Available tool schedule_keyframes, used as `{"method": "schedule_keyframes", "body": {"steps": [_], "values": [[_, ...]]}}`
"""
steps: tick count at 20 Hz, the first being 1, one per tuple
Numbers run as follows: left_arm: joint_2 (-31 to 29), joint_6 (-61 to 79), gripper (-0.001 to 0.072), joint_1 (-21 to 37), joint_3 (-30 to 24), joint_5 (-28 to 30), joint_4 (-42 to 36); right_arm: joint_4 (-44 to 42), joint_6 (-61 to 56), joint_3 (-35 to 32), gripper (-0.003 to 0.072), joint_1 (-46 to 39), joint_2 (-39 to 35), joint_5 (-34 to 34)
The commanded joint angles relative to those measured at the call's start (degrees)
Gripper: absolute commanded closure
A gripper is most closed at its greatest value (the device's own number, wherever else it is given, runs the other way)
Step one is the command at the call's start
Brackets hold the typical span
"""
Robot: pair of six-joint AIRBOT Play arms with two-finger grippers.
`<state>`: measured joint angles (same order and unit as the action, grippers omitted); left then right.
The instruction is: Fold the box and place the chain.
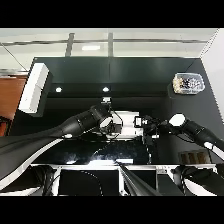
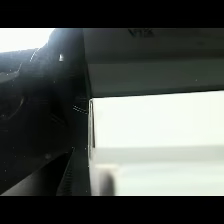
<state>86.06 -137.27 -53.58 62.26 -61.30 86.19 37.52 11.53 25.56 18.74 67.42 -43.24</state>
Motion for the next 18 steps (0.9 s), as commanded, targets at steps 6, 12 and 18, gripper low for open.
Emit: {"method": "schedule_keyframes", "body": {"steps": [6, 12, 18], "values": [[0.52, -1.01, 0.0478, 0.15, 0.98, -0.26, 0.39, 0.0, 0.0, 0.02, 0.0546, 0.0, -0.02, 0.0], [1.09, -0.98, 0.0515, 0.31, 0.98, -0.39, 0.44, 0.0, 0.0, 0.02, 0.0546, 0.0, -0.02, -0.02], [1.22, -0.87, 0.0683, 0.35, 1.79, -0.42, 0.37, 0.0, 0.0, 0.02, 0.0547, 0.0, -0.02, -0.02]]}}
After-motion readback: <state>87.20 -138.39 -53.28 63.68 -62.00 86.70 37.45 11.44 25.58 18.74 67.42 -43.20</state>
